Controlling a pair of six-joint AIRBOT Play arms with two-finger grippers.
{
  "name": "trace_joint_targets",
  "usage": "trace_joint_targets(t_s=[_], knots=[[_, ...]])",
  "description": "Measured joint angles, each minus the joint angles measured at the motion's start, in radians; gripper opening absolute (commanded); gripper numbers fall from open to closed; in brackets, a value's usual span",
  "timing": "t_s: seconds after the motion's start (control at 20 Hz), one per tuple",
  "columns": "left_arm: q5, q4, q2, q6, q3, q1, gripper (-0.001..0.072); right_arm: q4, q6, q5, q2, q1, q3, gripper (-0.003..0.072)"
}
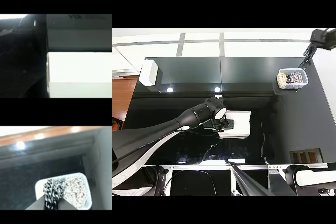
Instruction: Fold the box and place the chain.
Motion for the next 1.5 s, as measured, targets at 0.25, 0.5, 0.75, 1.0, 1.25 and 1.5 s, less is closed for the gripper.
trace_joint_targets(t_s=[0.25,0.5,0.75,1.0,1.25,1.5], knots=[[0.0,0.0,0.0,0.0,0.0,0.0,0.0029,0.153,-0.145,0.105,0.177,0.014,-0.119,0.001],[0.002,0.0,0.0,0.0,0.0,0.0,0.003,0.312,-0.299,0.235,0.426,0.079,-0.472,0.0011],[0.002,0.0,0.0,0.0,0.0,0.0,0.0029,0.594,-0.399,0.274,0.612,0.145,-0.868,0.001],[0.002,0.0,0.0,0.0,0.0,0.0,0.0029,0.829,-0.443,0.085,0.659,0.312,-1.127,0.001],[0.002,0.0,0.0,0.0,0.0,0.0,0.0029,0.878,-0.433,-0.164,0.646,0.464,-1.223,0.0011],[0.002,0.0,0.0,0.0,0.0,0.0,0.0029,0.822,-0.376,-0.243,0.631,0.504,-1.243,0.0046]])
